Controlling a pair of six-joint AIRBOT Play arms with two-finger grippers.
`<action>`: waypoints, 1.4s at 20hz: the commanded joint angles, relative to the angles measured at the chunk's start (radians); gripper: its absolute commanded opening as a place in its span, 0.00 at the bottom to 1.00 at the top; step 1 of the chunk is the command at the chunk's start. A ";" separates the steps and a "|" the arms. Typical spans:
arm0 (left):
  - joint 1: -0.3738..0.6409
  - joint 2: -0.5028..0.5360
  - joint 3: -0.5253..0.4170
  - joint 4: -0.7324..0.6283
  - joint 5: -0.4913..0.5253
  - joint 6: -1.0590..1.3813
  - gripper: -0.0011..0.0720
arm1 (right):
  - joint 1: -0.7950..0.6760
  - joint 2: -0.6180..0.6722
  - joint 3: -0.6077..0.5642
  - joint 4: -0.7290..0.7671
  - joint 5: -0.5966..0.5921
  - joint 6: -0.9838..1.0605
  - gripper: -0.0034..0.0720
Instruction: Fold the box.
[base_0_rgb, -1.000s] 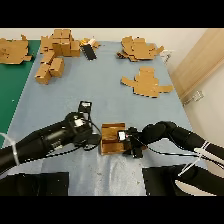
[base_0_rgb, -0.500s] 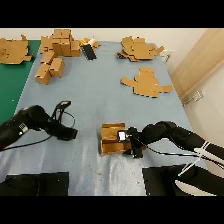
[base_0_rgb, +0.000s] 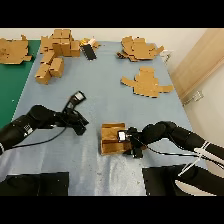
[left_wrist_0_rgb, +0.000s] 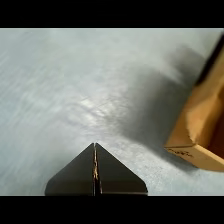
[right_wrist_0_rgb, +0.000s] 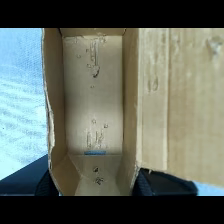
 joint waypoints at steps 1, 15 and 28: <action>-0.124 0.039 -0.024 0.064 0.077 0.153 0.03 | 0.000 0.001 0.001 0.000 0.000 0.000 0.73; -0.197 0.043 -0.137 0.007 -0.011 0.280 0.97 | 0.000 0.001 0.001 0.000 0.000 0.000 0.73; -0.353 -0.013 -0.136 0.002 0.108 0.277 0.97 | 0.000 0.001 0.001 0.000 0.001 0.000 0.73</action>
